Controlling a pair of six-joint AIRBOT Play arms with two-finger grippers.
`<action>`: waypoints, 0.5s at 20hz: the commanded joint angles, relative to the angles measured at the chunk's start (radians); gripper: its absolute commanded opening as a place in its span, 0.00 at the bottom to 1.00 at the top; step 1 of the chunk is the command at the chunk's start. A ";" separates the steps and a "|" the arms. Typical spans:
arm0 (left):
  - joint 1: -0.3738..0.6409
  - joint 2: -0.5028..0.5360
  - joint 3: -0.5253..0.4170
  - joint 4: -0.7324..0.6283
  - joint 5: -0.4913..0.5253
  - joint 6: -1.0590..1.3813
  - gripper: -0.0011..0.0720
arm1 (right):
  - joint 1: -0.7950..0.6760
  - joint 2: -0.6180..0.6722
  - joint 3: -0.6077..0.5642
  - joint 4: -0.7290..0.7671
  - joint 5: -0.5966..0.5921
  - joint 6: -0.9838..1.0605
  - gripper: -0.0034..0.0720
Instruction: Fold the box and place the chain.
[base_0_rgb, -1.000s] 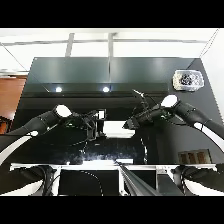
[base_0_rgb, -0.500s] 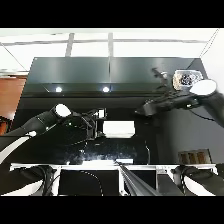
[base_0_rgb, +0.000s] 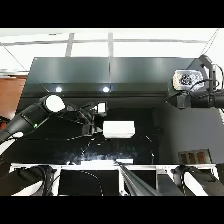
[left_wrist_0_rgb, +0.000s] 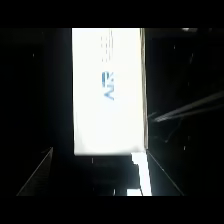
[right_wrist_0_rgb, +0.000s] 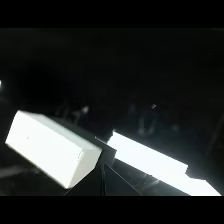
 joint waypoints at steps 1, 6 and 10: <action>-0.079 -0.045 0.055 -0.033 0.069 -0.116 0.98 | -0.023 0.010 0.001 0.000 -0.046 -0.008 0.06; -0.151 -0.196 0.145 -0.027 0.070 -0.224 0.99 | -0.023 0.010 0.001 -0.002 -0.021 -0.016 0.06; -0.151 -0.233 0.162 -0.029 -0.019 -0.253 0.99 | -0.022 0.010 0.001 -0.002 -0.021 -0.023 0.06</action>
